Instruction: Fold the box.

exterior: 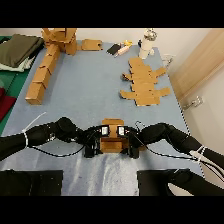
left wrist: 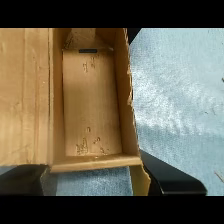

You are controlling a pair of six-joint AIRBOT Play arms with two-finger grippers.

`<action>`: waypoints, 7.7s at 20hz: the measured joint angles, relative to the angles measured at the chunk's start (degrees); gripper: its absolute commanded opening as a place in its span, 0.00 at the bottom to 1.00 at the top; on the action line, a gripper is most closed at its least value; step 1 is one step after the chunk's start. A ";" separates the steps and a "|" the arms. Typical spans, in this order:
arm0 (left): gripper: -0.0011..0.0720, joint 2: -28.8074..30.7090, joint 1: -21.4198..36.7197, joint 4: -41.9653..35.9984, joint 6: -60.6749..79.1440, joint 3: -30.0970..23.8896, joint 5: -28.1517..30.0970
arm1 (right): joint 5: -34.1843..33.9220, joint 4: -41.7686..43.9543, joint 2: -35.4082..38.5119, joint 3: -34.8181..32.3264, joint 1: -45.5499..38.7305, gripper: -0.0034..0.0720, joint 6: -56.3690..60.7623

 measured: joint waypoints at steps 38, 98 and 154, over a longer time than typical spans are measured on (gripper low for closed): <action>0.82 0.00 -0.04 0.00 0.00 0.02 0.00 | -2.25 -1.99 -0.35 2.21 -0.07 0.99 7.30; 0.82 0.90 0.04 8.79 -7.28 0.11 0.90 | -14.47 0.24 19.23 2.34 -0.07 0.98 67.01; 0.56 1.11 0.07 8.13 -9.86 0.13 1.62 | -5.01 -13.70 10.43 10.21 -0.46 0.05 69.35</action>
